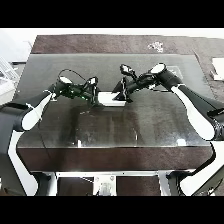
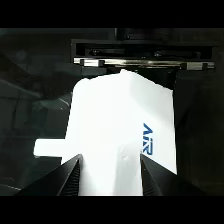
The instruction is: Fold the box and place the chain.
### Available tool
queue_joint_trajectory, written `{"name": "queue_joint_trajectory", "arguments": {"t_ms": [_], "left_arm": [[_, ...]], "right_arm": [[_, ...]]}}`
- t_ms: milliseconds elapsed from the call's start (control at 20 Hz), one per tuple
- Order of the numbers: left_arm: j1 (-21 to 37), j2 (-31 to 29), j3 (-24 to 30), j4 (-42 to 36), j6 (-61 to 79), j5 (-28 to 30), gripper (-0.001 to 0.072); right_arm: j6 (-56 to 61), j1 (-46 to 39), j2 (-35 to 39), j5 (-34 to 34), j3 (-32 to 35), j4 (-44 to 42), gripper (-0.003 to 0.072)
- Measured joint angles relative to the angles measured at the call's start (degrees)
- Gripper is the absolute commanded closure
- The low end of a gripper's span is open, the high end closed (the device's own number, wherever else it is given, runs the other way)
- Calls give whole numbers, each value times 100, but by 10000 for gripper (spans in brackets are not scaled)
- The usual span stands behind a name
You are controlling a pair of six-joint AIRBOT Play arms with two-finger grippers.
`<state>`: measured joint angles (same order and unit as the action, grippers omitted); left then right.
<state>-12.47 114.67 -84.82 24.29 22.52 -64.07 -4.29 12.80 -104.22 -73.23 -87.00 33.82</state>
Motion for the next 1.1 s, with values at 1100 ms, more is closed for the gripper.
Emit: {"name": "queue_joint_trajectory", "arguments": {"t_ms": [1100], "left_arm": [[7,0,0,4,-9,15,223]], "right_arm": [[-157,94,87,623,20,173,333]]}}
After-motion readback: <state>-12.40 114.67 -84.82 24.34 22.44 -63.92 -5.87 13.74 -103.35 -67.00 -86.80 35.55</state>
